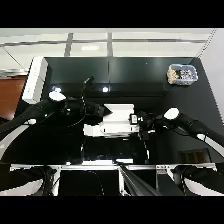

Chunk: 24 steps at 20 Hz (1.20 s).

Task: Fold the box and place the chain.

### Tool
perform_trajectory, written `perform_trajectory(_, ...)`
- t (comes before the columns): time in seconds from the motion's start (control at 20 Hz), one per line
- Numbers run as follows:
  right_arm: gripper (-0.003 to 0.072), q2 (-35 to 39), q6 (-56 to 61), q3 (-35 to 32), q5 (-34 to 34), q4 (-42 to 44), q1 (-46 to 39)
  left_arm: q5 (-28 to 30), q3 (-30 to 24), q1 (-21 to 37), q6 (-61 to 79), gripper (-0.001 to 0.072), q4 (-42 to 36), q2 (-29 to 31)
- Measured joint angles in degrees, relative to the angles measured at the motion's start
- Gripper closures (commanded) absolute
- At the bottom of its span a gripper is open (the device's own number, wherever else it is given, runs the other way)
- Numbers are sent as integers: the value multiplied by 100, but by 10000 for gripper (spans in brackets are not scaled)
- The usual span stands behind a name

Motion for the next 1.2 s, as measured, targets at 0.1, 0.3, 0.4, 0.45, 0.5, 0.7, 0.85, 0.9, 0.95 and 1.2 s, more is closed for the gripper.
perform_trajectory(0.1, 491, 0, -2, 0, 0, 0, 0, 240, 0, -11, -2, 687, 273, -42)
perform_trajectory(0.3, 491, 0, -7, 0, 0, 0, 0, 463, 2, -164, -363, 687, 986, -247)
perform_trajectory(0.4, 491, 0, -4, 0, 2, 0, 0, 503, 2, -251, -466, 687, 1161, -365)
perform_trajectory(0.45, 491, 0, -2, 0, 2, 0, 0, 514, 2, -280, -501, 687, 1228, -409)
perform_trajectory(0.5, 491, 0, -4, 0, 2, 0, 0, 525, 7, -291, -520, 687, 1274, -428)
perform_trajectory(0.7, 490, 0, -4, 0, 2, -2, 0, 485, 52, -81, -566, 688, 1473, -98)
perform_trajectory(0.85, 491, 0, -4, 0, 2, 0, 0, 354, 24, 258, -737, 687, 1838, 623)
perform_trajectory(0.9, 491, 0, -4, 0, 2, 0, 0, 293, -63, 382, -761, 687, 1985, 931)
perform_trajectory(0.95, 490, 0, -4, 0, 2, 0, 0, 289, -197, 494, -734, 683, 2048, 1235)
perform_trajectory(1.2, 491, 0, -4, 0, 0, 0, 0, 68, -1222, 719, 1222, 329, 1801, 2352)
